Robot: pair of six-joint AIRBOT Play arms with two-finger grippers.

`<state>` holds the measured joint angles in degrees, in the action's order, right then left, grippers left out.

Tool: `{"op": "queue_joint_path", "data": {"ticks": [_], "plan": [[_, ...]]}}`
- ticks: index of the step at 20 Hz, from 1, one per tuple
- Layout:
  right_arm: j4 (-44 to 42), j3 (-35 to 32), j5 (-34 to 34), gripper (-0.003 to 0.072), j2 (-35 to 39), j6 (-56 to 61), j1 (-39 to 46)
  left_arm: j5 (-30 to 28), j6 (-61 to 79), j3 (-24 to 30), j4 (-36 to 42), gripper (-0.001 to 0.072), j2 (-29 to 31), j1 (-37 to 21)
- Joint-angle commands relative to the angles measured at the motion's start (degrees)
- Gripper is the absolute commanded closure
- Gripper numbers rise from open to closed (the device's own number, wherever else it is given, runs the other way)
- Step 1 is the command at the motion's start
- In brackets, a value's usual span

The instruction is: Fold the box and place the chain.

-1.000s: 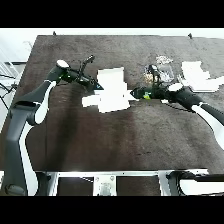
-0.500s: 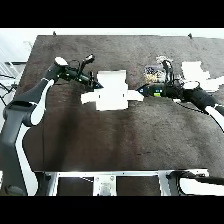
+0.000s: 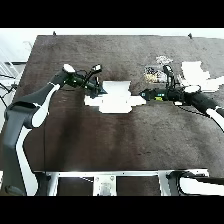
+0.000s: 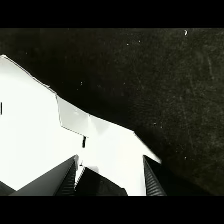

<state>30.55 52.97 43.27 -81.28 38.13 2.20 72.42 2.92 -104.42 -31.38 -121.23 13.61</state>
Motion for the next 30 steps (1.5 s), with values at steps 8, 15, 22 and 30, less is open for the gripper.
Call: {"op": "queue_joint_path", "data": {"ticks": [8, 15, 22, 30], "plan": [[-1.7, -0.3, -0.1, 0.0199, 0.2, -7.8, 0.0, -2.8, 8.0, 1.2, 2.5, 0.0690, -1.7, 0.2], [-6.1, -0.3, 1.6, 0.0135, 0.3, -21.6, 0.0, -2.9, 7.9, 1.2, 2.4, 0.0688, -2.1, 0.2], [-7.1, -2.1, 14.4, 0.0135, 4.2, -40.9, -0.4, -2.9, 7.6, 1.2, 2.5, 0.0688, -2.1, 0.2], [9.9, -5.1, 2.3, 0.0135, 4.1, -44.9, -11.0, -2.9, 7.6, 1.2, 2.8, 0.0688, -2.1, 0.2]]}}
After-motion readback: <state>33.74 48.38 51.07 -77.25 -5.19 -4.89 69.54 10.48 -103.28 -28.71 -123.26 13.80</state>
